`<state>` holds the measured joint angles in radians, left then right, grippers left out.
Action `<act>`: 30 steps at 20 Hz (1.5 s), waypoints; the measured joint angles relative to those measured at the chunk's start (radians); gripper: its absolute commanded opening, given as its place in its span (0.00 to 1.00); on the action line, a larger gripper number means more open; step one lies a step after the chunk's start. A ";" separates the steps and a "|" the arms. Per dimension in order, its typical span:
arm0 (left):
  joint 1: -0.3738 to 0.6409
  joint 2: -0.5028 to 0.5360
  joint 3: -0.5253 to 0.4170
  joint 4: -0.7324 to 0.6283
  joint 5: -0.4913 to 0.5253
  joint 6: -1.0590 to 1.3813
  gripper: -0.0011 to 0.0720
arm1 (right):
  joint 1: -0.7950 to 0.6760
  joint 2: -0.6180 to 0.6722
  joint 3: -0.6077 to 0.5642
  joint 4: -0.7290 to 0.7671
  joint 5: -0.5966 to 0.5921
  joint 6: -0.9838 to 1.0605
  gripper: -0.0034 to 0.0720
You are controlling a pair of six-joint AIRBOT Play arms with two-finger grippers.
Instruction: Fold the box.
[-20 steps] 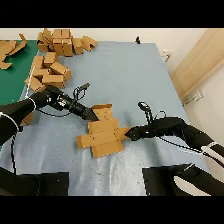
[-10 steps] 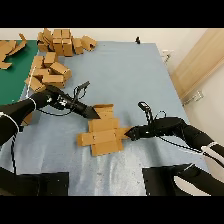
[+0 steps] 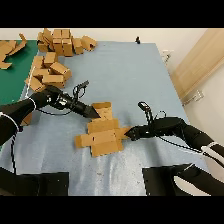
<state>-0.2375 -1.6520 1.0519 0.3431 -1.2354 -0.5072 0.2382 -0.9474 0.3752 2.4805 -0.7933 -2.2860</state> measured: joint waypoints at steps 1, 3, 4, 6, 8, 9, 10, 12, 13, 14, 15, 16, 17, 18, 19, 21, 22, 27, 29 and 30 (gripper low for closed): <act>0.000 0.000 0.000 0.001 -0.009 0.006 0.13 | 0.000 0.000 0.000 0.000 0.000 0.000 0.05; 0.000 0.000 0.000 0.002 -0.027 0.015 0.03 | 0.000 0.000 0.000 -0.001 0.000 0.000 0.05; 0.000 0.000 0.000 0.005 -0.034 0.018 0.03 | 0.000 0.000 0.000 -0.001 0.000 0.000 0.05; 0.000 0.000 0.000 0.011 -0.046 0.022 0.03 | 0.000 0.000 0.000 -0.002 0.002 0.000 0.05; 0.000 0.000 0.000 0.016 -0.051 0.025 0.03 | 0.001 0.000 0.000 -0.002 0.015 0.004 0.13; 0.000 0.000 0.000 0.021 -0.049 0.025 0.03 | 0.002 0.000 0.000 -0.003 0.028 0.010 0.28; 0.000 0.000 0.000 0.040 -0.046 0.027 0.03 | 0.000 0.000 0.001 -0.006 0.047 0.016 0.35; -0.003 0.004 0.004 0.023 -0.019 0.047 0.03 | -0.006 0.002 0.013 -0.010 0.076 0.047 0.36; -0.010 0.009 0.006 0.026 -0.009 0.060 0.03 | -0.015 0.003 0.024 -0.017 0.088 0.065 0.36; -0.021 0.021 0.008 0.025 0.007 0.080 0.03 | -0.028 0.005 0.037 -0.025 0.102 0.086 0.36; -0.035 0.034 0.010 0.019 0.026 0.103 0.03 | -0.045 0.008 0.055 -0.036 0.106 0.107 0.36; -0.054 0.052 0.010 0.018 0.046 0.132 0.03 | -0.063 0.013 0.073 -0.044 0.110 0.128 0.36; -0.074 0.071 0.010 0.008 0.066 0.169 0.03 | -0.084 0.021 0.093 -0.054 0.116 0.147 0.36; -0.095 0.088 0.009 -0.013 0.086 0.206 0.03 | -0.102 0.031 0.110 -0.060 0.121 0.163 0.36; -0.117 0.105 0.007 -0.032 0.100 0.248 0.03 | -0.117 0.043 0.126 -0.065 0.122 0.179 0.35; -0.155 0.129 -0.004 -0.070 0.134 0.321 0.03 | -0.136 0.068 0.147 -0.070 0.124 0.214 0.35; -0.174 0.137 -0.013 -0.082 0.152 0.353 0.03 | -0.142 0.079 0.154 -0.073 0.125 0.228 0.35; -0.232 0.154 -0.073 -0.121 0.199 0.460 0.03 | -0.154 0.106 0.168 -0.079 0.101 0.276 0.35; -0.241 0.159 -0.107 -0.140 0.204 0.502 0.03 | -0.157 0.110 0.169 -0.080 0.084 0.285 0.35; -0.244 0.162 -0.123 -0.147 0.209 0.521 0.03 | -0.157 0.111 0.170 -0.080 0.075 0.289 0.35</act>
